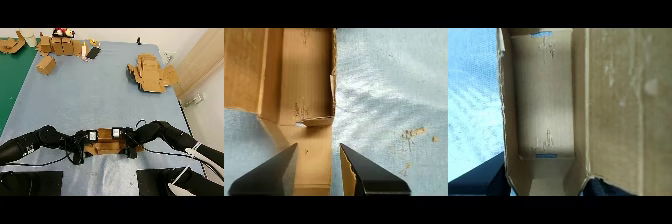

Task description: Fold the box.

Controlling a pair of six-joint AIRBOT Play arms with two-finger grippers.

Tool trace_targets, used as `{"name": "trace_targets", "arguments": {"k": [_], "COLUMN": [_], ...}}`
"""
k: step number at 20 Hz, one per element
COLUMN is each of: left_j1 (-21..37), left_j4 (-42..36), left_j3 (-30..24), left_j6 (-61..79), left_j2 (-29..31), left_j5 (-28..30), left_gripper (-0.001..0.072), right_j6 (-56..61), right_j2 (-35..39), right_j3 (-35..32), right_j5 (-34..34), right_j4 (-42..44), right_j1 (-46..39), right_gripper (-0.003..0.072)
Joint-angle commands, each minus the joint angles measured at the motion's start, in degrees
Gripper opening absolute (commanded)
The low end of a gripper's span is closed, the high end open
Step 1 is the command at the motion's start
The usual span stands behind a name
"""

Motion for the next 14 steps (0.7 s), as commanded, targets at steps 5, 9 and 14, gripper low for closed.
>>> {"name": "trace_targets", "arguments": {"k": [5,9,14], "left_j1": [0.0,0.0,0.0], "left_j4": [0.4,0.4,0.7], "left_j3": [0.0,0.0,0.0], "left_j6": [-1.1,-2.4,-2.4], "left_j2": [0.0,-0.1,-0.1], "left_j5": [4.1,4.1,0.9], "left_gripper": [0.0406,0.0406,0.0406], "right_j6": [0.0,0.0,0.0], "right_j2": [0.0,0.0,0.0], "right_j3": [0.0,0.0,0.0], "right_j5": [0.0,0.0,0.0], "right_j4": [0.0,0.0,0.0], "right_j1": [0.0,0.0,0.0], "right_gripper": [0.0504,0.0505,0.0505]}}
